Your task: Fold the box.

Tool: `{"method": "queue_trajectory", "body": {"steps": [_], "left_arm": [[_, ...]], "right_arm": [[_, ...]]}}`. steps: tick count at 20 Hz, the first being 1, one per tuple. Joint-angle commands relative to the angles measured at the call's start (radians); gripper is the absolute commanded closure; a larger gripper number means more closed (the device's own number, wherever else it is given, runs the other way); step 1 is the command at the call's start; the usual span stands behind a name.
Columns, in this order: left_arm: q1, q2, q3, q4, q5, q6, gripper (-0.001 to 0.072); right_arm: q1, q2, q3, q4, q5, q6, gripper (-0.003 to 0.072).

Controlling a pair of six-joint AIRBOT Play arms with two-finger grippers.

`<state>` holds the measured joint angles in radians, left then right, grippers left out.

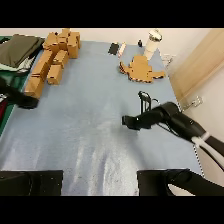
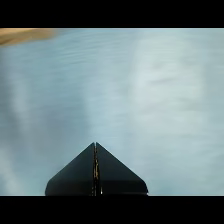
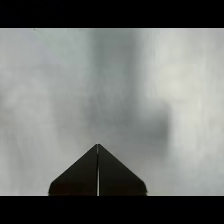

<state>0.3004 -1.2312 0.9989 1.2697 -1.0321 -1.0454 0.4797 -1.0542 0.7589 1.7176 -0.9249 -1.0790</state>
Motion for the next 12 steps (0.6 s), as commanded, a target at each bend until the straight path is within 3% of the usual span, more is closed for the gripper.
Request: {"method": "queue_trajectory", "body": {"steps": [1,3,6,10,12], "left_arm": [[-0.295,0.029,0.010,-0.060,-0.073,-0.164,0.0697],[-0.454,0.008,0.013,-0.061,-0.053,-0.279,0.0697],[-0.582,-0.037,0.016,-0.071,-0.013,-0.344,0.0697],[-0.610,-0.068,0.016,-0.140,0.041,-0.343,0.0696],[-0.604,-0.066,0.016,-0.140,0.018,-0.342,0.0695]], "right_arm": [[-0.075,-0.202,0.196,0.054,-0.032,-0.209,0.0683],[-0.074,-0.304,0.309,0.056,-0.080,-0.233,0.0683],[-0.074,-0.380,0.385,0.075,-0.095,-0.257,0.0683],[-0.075,-0.388,0.389,0.082,-0.088,-0.257,0.0683],[-0.075,-0.388,0.389,0.081,-0.090,-0.257,0.0683]]}}
